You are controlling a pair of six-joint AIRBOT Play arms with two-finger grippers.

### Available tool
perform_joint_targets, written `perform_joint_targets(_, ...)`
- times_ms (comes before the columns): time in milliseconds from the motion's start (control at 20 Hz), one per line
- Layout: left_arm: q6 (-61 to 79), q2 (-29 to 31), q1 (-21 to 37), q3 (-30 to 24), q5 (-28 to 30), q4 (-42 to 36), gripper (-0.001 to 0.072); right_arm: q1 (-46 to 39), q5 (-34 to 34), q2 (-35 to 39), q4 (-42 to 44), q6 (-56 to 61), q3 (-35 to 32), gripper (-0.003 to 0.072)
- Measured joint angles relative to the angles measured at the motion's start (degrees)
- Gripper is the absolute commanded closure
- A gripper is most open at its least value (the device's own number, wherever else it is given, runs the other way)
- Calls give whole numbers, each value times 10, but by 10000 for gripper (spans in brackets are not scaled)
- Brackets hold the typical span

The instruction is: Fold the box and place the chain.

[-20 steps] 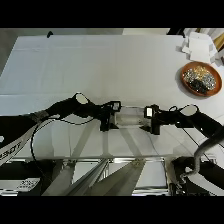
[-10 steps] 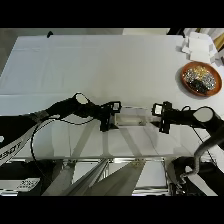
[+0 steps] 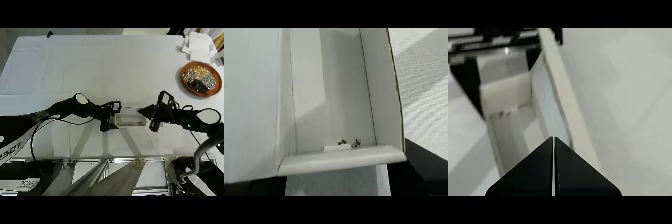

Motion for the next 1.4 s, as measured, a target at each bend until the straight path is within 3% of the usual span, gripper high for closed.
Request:
perform_joint_targets(300,-2,0,0,0,2,-1,319,36,-168,-99,43,110,0,673)
perform_joint_targets(500,-1,0,0,0,1,-1,319,40,-186,-142,31,160,0,672)
perform_joint_targets(750,0,0,0,0,-2,0,319,42,-161,-144,10,180,7,672)
perform_joint_targets(1050,1,0,0,0,-1,0,319,42,-99,-66,-26,187,35,672)
perform_joint_targets(1200,1,0,0,0,0,0,319,42,-36,-3,-118,188,45,673)
perform_joint_targets(1400,0,0,0,0,0,0,319,42,65,71,-317,188,49,646)
